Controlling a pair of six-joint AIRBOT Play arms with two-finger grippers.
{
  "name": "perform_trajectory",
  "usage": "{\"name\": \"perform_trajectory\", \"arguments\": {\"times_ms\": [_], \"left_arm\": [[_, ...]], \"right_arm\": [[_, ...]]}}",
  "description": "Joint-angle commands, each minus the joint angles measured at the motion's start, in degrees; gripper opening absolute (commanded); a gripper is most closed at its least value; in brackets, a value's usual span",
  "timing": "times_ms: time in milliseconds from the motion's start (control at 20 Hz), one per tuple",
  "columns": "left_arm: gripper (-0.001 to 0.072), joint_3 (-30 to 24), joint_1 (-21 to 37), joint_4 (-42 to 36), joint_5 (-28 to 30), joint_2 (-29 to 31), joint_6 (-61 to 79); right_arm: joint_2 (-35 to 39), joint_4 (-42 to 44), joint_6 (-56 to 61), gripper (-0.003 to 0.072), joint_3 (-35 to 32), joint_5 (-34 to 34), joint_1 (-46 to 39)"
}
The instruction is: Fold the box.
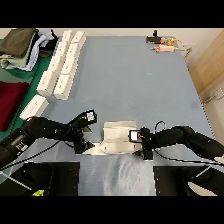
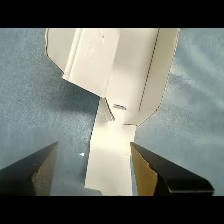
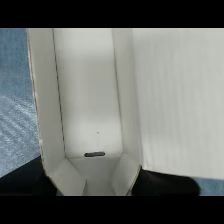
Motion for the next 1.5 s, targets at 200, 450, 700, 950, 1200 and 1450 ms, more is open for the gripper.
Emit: {"name": "perform_trajectory", "arguments": {"times_ms": [200, 450, 700, 950, 1200, 1450], "left_arm": [[0.0693, -2.4, -4.1, 0.0, 6.5, -6.9, 9.0], [0.0691, -2.4, -9.4, -0.1, 10.9, -10.7, 9.0], [0.0589, -2.4, -12.3, -0.4, 11.1, -13.4, 8.9], [0.0584, -2.4, -12.5, -4.5, 13.2, -13.4, 8.9], [0.0284, -2.4, -12.5, -5.3, 12.6, -13.4, 8.7], [0.0101, -2.4, -12.5, -7.7, 12.0, -13.4, 8.8]], "right_arm": [[0.0, 0.0, 0.0, 0.0512, 0.0, 0.0, 0.0], [0.0, 0.0, 0.0, 0.0513, 0.0, 0.0, 0.0], [0.0, 0.0, 0.0, 0.0513, 0.0, 0.0, 0.0], [0.0, 0.0, 0.0, 0.0513, 0.0, 0.0, 0.0], [0.0, 0.0, 0.0, 0.0512, 0.0, 0.0, 0.0], [0.0, 0.0, 0.0, 0.0513, 0.0, 0.0, 0.0]]}}
